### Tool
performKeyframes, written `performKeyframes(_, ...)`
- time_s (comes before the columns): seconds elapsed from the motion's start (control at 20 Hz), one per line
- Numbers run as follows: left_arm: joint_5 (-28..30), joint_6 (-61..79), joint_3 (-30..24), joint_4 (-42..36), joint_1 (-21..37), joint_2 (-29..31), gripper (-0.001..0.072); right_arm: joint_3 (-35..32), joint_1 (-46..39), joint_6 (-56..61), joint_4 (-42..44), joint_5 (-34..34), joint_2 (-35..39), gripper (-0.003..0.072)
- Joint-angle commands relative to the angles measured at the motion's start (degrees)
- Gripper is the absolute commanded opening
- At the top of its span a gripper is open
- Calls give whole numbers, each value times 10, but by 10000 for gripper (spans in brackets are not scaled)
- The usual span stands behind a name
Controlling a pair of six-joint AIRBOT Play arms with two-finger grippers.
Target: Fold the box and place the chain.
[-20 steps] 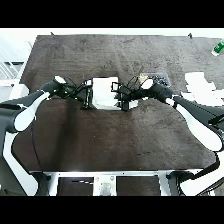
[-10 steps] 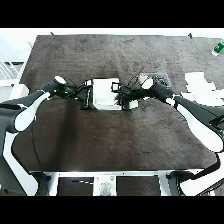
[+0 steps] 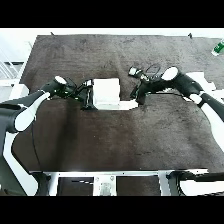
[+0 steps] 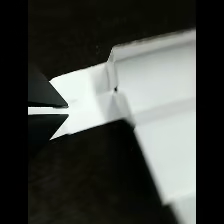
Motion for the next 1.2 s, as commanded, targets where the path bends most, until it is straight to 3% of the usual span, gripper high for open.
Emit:
performKeyframes(0.0,0,1,1,0,0,0,488,-1,-56,178,-5,24,26,14)
performKeyframes(0.3,0,1,1,0,0,0,488,-73,-137,331,76,-10,18,13)
performKeyframes(0.5,0,1,1,0,0,0,488,-104,-143,337,147,-27,-35,13)
performKeyframes(0.85,1,1,1,0,0,0,488,-104,-69,305,254,-34,-123,13)
performKeyframes(1.0,0,1,1,0,0,0,487,-97,-34,274,315,-14,-125,13)
performKeyframes(1.15,0,1,1,0,0,0,488,-75,-25,266,325,0,-110,14)
